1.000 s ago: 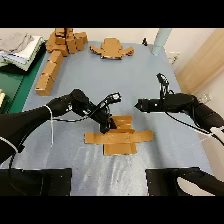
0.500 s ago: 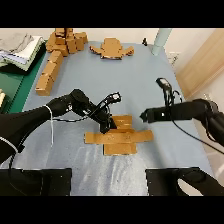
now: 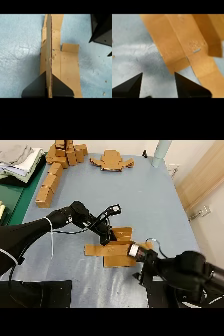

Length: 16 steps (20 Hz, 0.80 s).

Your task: Fold the box.

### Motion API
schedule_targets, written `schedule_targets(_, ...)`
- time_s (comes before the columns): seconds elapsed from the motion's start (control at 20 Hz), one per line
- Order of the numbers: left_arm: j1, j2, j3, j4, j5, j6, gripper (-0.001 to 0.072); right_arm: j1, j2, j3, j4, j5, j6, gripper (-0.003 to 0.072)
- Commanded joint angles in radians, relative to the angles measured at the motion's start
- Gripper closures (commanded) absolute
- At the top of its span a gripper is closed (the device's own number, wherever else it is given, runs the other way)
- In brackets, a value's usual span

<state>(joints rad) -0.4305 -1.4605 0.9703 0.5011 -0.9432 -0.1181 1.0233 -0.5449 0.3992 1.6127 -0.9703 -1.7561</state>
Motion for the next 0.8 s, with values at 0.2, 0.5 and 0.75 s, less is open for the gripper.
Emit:
schedule_targets(0.2, 0.0, 0.0, 0.001, 0.0, 0.0, 0.001, 0.0695, 0.123, -0.17, -0.051, -0.295, 0.248, -0.056, 0.0088)
schedule_targets(0.5, 0.0, 0.0, 0.001, 0.0, 0.0, 0.001, 0.0695, 0.122, -0.248, -0.051, -0.34, 0.32, -0.055, 0.0102)
schedule_targets(0.75, 0.0, 0.0, 0.001, 0.0, 0.0, 0.001, 0.0695, 0.122, -0.248, -0.051, -0.423, 0.327, 0.04, 0.018)
